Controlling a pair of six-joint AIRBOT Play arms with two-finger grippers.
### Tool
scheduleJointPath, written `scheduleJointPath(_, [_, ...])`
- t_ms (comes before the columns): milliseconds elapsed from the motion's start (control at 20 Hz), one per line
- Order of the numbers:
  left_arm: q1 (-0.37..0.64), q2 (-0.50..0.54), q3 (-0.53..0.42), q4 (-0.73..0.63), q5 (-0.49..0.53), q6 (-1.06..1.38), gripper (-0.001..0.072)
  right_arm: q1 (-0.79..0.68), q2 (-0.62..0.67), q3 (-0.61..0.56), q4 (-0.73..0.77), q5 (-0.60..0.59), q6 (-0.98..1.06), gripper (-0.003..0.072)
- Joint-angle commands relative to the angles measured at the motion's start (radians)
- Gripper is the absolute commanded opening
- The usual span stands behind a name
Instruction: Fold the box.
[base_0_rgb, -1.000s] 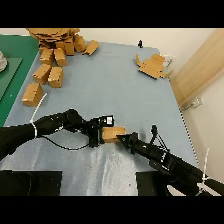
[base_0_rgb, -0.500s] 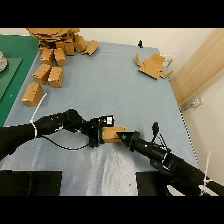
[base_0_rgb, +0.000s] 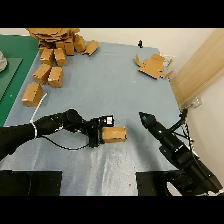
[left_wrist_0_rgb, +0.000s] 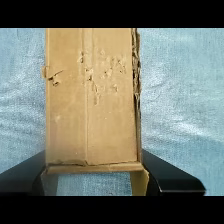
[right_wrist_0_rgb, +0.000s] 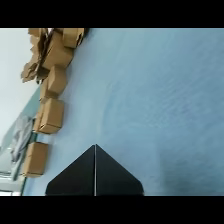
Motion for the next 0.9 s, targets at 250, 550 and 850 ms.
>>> scheduleJointPath(250, [0.000,0.001,0.001,0.000,0.001,0.000,0.0404,-0.031,-0.265,0.223,-0.301,0.018,-0.035,0.0005])
scheduleJointPath(550, [0.000,0.001,0.001,0.000,0.002,0.000,0.0404,-0.030,-0.306,0.252,-0.303,0.071,-0.036,0.0005])
scheduleJointPath(850, [0.001,0.002,0.010,-0.074,-0.008,-0.019,0.0403,-0.030,-0.306,0.252,-0.304,0.070,-0.035,0.0005])
